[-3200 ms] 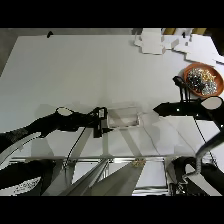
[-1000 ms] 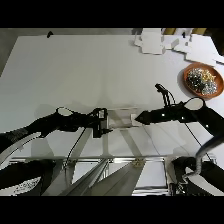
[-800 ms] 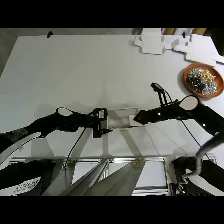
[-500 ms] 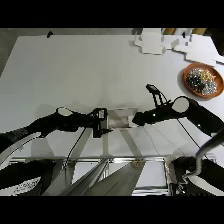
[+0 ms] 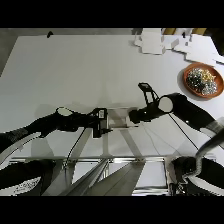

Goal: Fold the box and place the chain.

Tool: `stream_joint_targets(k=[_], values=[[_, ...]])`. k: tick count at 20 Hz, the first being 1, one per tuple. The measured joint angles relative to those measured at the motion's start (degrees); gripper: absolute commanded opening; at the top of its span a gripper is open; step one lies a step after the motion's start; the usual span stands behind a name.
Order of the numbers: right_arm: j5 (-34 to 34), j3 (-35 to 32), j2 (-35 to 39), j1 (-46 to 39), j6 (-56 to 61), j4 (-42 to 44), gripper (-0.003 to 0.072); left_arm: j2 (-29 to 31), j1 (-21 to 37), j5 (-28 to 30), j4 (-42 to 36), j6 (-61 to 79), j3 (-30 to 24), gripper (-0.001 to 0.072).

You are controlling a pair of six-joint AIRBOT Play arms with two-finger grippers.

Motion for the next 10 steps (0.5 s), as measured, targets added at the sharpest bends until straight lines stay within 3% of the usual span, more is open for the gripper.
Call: stream_joint_targets(k=[4, 6, 10], values=[[1.9, 3.2, -3.1, 3.2, 5.9, -4.5, 0.0279, 0.0, 0.0, 0.0, 0.0, 0.0, 0.0, 0.0211], [2.6, 4.0, -3.9, 4.5, 9.0, -7.3, 0.0217, 0.0, 0.0, 0.0, 0.0, 0.1, 0.0, 0.0211], [3.6, 4.5, -4.6, 6.2, 14.4, -11.1, 0.0219, 0.0, 0.0, -0.3, 0.0, 0.1, 0.0, 0.0211]])
